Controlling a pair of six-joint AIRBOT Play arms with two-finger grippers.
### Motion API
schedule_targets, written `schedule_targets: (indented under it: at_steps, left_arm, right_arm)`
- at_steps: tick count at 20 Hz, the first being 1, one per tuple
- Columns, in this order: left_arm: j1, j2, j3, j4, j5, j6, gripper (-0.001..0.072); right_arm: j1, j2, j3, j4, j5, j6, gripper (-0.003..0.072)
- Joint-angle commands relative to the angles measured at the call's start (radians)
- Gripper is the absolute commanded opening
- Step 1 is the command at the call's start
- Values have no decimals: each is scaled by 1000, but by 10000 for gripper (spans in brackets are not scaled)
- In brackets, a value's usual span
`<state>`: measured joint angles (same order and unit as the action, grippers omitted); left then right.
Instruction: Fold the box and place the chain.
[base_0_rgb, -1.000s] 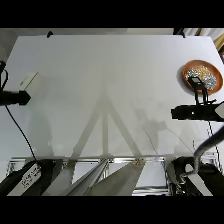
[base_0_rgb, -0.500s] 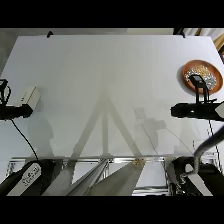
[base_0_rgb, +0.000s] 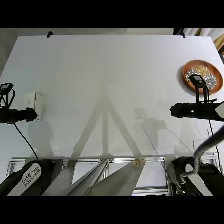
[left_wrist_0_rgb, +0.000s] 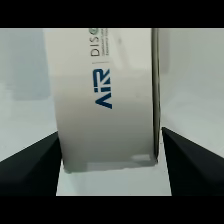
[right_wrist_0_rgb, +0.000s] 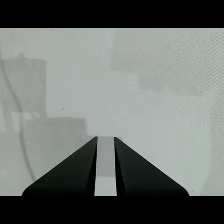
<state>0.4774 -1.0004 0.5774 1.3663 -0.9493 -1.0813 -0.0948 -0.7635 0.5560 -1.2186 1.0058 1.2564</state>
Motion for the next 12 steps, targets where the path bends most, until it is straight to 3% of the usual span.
schedule_targets:
  at_steps: [1,6,10,12]
  left_arm:
    - [-48,1,0,45,-77,-10,704]
    - [-68,63,0,79,-160,-109,700]
    - [-91,212,0,68,-223,-117,700]
    - [-123,301,0,28,-321,-139,698]
  right_arm:
    - [0,0,0,1,4,0,202]
    - [0,0,0,0,-10,0,199]
    - [0,0,1,0,-27,0,199]
    - [0,0,0,0,-27,0,199]
